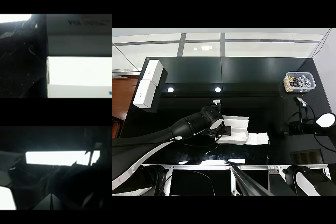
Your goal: Fold the box and place the chain.
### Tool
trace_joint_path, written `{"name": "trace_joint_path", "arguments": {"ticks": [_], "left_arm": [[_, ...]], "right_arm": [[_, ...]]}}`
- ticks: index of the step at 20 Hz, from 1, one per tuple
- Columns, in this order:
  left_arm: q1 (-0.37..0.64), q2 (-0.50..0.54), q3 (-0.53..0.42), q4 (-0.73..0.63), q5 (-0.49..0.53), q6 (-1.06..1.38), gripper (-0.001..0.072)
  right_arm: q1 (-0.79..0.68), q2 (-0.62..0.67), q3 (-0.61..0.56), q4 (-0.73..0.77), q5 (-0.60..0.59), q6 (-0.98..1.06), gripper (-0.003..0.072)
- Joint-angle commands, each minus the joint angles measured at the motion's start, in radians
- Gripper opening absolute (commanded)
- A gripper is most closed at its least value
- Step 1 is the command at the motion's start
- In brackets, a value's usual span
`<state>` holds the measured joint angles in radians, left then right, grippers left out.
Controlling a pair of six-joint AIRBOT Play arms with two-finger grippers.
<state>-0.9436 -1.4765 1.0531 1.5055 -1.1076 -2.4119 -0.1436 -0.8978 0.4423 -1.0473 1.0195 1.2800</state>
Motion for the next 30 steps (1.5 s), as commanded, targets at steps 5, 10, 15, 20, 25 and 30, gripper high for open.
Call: {"name": "trace_joint_path", "arguments": {"ticks": [5, 10, 15, 20, 25, 30], "left_arm": [[0.0, 0.0, 0.0, -0.003, 0.003, 0.0, 0.0031], [0.0, 0.0, 0.0, -0.003, 0.003, 0.0, 0.0031], [0.0, 0.0, 0.0, -0.003, 0.003, 0.0, 0.0031], [0.0, 0.0, 0.0, -0.003, 0.0, 0.0, 0.0031], [0.0, 0.0, 0.0, -0.003, -0.001, 0.0, 0.0031], [0.0, 0.0, 0.0, -0.002, -0.002, 0.0, 0.0031]], "right_arm": [[-0.058, -0.158, -0.05, 0.238, 0.22, -0.089, 0.0014], [0.023, -0.27, -0.05, 0.402, 0.214, -0.274, 0.0014], [0.116, -0.285, -0.026, 0.517, 0.181, -0.399, 0.0016], [0.117, -0.285, 0.057, 0.523, 0.237, -0.401, 0.0577], [0.167, -0.285, 0.065, 0.591, 0.216, -0.368, 0.0574], [0.334, -0.285, 0.08, 0.583, 0.082, -0.219, 0.0553]]}}
